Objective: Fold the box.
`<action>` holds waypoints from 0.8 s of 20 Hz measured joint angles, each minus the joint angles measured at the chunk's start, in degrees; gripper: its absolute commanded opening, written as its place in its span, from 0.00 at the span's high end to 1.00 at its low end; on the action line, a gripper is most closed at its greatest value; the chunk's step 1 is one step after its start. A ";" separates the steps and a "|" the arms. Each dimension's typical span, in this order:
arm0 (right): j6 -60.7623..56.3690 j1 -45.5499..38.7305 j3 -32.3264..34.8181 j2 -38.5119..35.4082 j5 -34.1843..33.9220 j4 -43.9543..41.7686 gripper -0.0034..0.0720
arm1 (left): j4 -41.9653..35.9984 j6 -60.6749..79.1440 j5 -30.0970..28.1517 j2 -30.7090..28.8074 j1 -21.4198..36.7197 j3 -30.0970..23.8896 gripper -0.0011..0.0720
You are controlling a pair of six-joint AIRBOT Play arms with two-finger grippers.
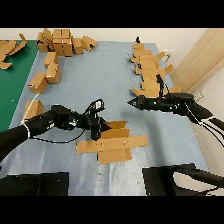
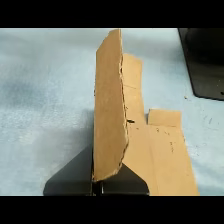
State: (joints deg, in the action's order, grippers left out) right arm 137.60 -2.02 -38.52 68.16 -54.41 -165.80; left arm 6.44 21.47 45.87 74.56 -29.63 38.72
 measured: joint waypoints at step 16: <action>0.28 0.02 0.00 0.00 0.85 0.00 0.94 | 1.40 1.86 -0.13 0.00 0.35 -4.22 0.97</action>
State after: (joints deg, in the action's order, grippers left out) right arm 137.88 -2.00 -38.52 68.16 -53.56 -165.80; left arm 7.84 23.33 45.74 74.56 -29.28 34.50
